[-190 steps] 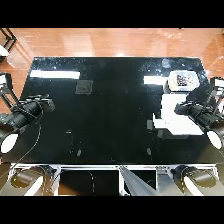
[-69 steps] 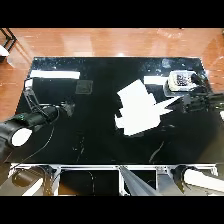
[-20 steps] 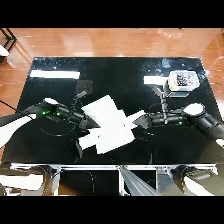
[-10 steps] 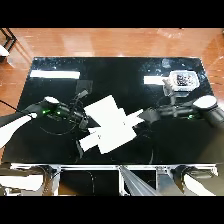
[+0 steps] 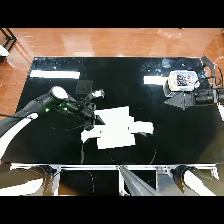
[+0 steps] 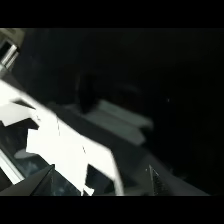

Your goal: Fold the box and place the chain.

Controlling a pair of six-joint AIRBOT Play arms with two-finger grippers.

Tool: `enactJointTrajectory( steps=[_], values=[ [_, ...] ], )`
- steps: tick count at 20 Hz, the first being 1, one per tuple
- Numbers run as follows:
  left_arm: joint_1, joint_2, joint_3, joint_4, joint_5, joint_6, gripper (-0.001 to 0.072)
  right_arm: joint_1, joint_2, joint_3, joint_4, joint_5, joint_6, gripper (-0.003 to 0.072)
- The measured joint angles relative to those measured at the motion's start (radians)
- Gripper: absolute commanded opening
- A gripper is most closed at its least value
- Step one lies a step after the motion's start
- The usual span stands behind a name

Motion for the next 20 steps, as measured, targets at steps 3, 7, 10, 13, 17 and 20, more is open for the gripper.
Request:
enactJointTrajectory(
  steps=[3,7,10,13,17,20],
  values=[
    [-0.070,0.018,0.001,0.043,0.099,0.087,0.0015,0.000,0.005,0.009,0.017,-0.095,-0.011,0.0703],
    [-0.108,0.002,0.000,0.069,0.152,0.153,0.0016,0.003,0.006,0.012,0.061,-0.305,-0.018,0.0702],
    [-0.117,-0.008,0.000,0.081,0.171,0.169,0.0016,0.045,0.007,0.007,0.043,-0.326,-0.110,0.0702],
    [-0.115,-0.014,0.000,0.107,0.177,0.139,0.0016,0.132,0.007,-0.030,-0.044,-0.301,-0.185,0.0702],
    [-0.109,-0.017,0.000,0.159,0.177,0.089,0.0016,0.257,0.006,-0.102,-0.141,-0.282,-0.246,0.0703],
    [-0.108,-0.025,-0.003,0.172,0.180,0.061,0.0015,0.329,0.007,-0.156,-0.218,-0.280,-0.282,0.0702]
  ],
)
